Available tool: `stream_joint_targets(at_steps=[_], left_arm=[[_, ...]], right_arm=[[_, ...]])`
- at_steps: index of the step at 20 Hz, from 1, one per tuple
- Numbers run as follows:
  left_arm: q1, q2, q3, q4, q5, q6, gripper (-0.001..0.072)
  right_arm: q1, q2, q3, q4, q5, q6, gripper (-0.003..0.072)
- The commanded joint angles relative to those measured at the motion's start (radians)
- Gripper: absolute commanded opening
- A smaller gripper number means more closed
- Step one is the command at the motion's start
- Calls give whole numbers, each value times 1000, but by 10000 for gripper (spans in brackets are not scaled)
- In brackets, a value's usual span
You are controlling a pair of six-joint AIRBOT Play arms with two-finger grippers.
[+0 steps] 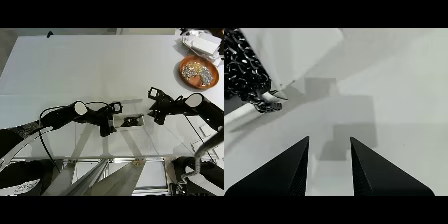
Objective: Fold the box and place the chain.
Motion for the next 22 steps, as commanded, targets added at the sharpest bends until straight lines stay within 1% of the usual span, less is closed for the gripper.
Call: stream_joint_targets(at_steps=[1, 4, 6, 8, 9, 10, 11, 15, 16, 18, 19, 20, 22], left_arm=[[0, 1, 0, 0, 0, 0, 333], [0, 1, 0, 0, 0, 0, 333], [0, 1, 0, 0, 0, 0, 333], [0, 1, 0, 0, 0, 0, 333], [0, 1, 0, 0, 0, 0, 333], [0, 1, 0, 0, 0, 0, 333], [0, 1, 0, 0, 0, 0, 333], [0, 1, 0, 0, 0, 0, 333], [0, 1, 0, 0, 0, 0, 333], [0, 1, 0, 0, 0, 0, 333], [0, 1, 0, 0, 0, 0, 333], [0, 1, 0, 0, 0, 0, 333], [0, 1, 0, 0, 0, 0, 333]], right_arm=[[-1, -1, 0, 80, 18, -367, 276], [-1, -1, 0, 86, 118, -451, 262], [-1, -1, 0, 87, 159, -476, 258], [-1, -1, 0, 137, 166, -479, 257], [-1, -1, 0, 165, 180, -484, 232], [-1, -1, 0, 169, 186, -487, 189], [-1, -1, 0, 164, 190, -487, 177], [-1, -1, 0, 161, 198, -486, 176], [-1, -1, 0, 161, 204, -486, 158], [-1, -1, 0, 160, 206, -486, 66], [-1, -1, 0, 154, 202, -486, 36], [-1, -1, 0, 143, 192, -486, 21], [-1, 0, 0, 105, 152, -460, 18]])
